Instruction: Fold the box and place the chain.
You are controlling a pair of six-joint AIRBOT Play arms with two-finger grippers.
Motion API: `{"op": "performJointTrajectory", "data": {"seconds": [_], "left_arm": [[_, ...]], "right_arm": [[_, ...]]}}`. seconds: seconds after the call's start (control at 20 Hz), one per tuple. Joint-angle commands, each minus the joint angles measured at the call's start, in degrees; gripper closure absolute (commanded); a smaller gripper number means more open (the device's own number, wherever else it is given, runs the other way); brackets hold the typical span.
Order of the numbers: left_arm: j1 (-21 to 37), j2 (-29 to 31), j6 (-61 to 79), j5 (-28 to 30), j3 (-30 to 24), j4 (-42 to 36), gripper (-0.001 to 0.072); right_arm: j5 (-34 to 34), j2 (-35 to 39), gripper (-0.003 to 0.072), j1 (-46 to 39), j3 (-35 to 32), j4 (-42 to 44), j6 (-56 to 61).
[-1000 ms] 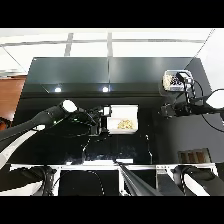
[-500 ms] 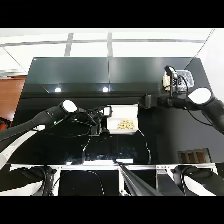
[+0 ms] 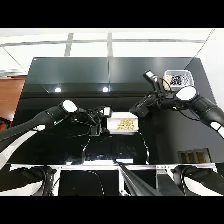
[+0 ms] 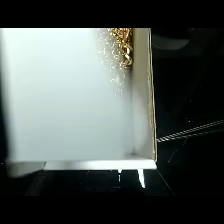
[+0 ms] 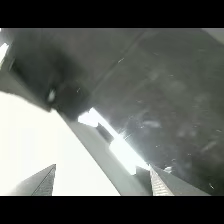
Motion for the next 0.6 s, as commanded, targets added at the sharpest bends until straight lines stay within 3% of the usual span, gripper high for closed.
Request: {"op": "performJointTrajectory", "data": {"seconds": [0.0, 0.2, 0.55], "left_arm": [[0.0, 0.0, 0.0, 0.0, 0.0, 0.0, 0.0341], [0.0, 0.0, 0.0, 0.0, 0.0, 0.0, 0.0341], [0.0, 0.0, 0.0, 0.0, 0.0, 0.0, 0.0341]], "right_arm": [[5.5, 0.3, 0.0025, 0.5, 0.8, -1.6, -12.9], [12.5, 1.2, 0.0026, 1.3, 1.1, -3.2, -13.7], [10.0, 1.2, 0.0026, 6.0, 0.5, -9.4, -13.0]]}}
